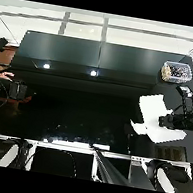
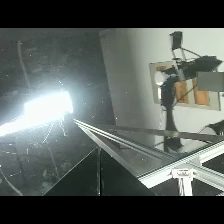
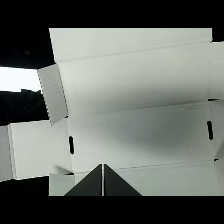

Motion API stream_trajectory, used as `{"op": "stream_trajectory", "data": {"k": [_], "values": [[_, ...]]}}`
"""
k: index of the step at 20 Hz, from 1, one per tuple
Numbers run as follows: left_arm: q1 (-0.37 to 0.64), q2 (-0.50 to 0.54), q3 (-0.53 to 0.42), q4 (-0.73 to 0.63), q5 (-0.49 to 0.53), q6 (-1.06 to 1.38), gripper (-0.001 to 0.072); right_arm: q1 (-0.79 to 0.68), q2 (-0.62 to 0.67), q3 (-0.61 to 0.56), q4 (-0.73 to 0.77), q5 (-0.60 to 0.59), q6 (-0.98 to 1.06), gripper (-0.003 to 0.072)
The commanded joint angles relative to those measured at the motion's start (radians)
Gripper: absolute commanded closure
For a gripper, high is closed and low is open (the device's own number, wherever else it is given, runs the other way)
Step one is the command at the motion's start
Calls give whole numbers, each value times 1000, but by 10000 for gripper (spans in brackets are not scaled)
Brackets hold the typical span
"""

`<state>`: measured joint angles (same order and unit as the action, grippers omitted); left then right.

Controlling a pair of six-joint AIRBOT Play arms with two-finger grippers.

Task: Fold the box and place the chain.

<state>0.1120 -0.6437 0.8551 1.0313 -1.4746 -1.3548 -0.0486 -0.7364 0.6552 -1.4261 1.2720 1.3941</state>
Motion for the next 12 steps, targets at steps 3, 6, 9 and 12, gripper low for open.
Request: {"op": "stream_trajectory", "data": {"k": [3, 6, 9, 12], "values": [[0, 1, 0, 0, 0, 0, 683, -1, -1, 1, 0, 0, 0, 677], [0, 1, 0, 0, 0, 0, 683, -1, -1, 1, 0, 0, 0, 676], [0, 1, 0, 43, 29, 220, 683, -1, -1, 1, 0, 0, 1, 677], [0, 1, 0, 44, 37, 255, 683, -1, -1, 1, 0, 0, 0, 676]]}}
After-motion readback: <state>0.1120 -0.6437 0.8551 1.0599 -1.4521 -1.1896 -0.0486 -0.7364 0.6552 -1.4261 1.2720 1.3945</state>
